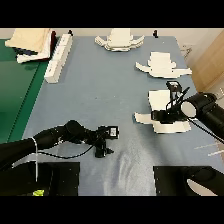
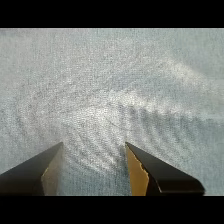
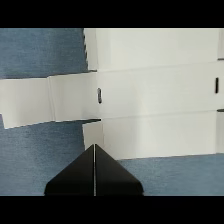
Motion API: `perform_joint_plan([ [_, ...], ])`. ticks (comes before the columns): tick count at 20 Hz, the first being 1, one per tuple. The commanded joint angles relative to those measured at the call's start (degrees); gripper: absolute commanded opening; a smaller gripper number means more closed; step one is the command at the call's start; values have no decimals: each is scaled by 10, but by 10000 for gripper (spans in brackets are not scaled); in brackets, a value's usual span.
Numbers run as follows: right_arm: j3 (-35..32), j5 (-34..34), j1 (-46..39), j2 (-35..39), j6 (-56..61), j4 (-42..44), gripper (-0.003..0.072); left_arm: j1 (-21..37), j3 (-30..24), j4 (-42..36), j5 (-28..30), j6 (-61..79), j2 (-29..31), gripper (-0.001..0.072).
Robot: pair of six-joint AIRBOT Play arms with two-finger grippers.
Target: Fold the box.
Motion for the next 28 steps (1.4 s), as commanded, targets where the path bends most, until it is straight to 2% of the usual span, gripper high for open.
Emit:
perform_joint_plan([
  [1, 0, 0, 0, 0, 0, 0, 14, 0, 0, 0, 0, 0, 0, 569],
  [17, 0, -14, 0, 0, 0, 1, 14, 0, 2, -2, 0, 0, 0, 569],
  [18, 0, -20, 0, 0, 1, 3, 14, 1, 4, -15, -1, -18, 0, 569],
  [20, 0, -20, 0, 0, 1, 24, 14, 2, 20, -18, 1, -157, 13, 569],
  [23, 1, -19, 0, 0, 0, 70, 14, 22, 68, 111, -40, -336, 73, 569],
  [26, 5, 11, 0, 0, 1, 55, 15, 84, 120, 268, -102, -591, 136, 569],
  [27, 9, 26, 0, 0, 1, 38, 33, 114, 135, 314, -143, -669, 149, 569],
  [28, 14, 40, -1, 0, 5, 13, 113, 144, 146, 342, -185, -723, 158, 570],
])
